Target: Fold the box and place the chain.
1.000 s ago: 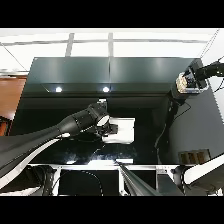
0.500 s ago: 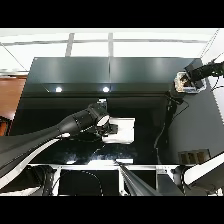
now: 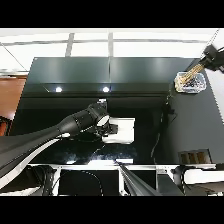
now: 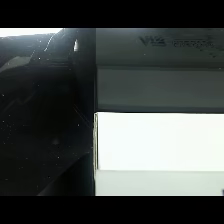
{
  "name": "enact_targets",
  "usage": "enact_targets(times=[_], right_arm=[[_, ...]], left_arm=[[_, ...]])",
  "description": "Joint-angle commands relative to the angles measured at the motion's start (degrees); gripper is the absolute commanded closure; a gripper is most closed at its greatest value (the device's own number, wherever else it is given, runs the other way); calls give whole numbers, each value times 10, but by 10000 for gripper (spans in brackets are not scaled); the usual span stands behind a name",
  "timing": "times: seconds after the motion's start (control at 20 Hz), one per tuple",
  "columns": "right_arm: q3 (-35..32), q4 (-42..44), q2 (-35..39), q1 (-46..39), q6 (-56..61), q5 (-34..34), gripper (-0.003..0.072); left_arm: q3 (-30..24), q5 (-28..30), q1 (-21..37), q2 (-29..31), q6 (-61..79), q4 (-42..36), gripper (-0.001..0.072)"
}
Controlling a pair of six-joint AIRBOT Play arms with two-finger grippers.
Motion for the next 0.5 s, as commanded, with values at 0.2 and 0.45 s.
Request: enact_targets(times=[0.2, 0.45], right_arm=[[1, 78, 194, 0, -95, 12, 680], [0, 111, 274, 41, -114, 66, 681]], left_arm=[[0, 0, 0, 0, 0, 0, 683], [0, 1, 0, 0, 0, 0, 683]])
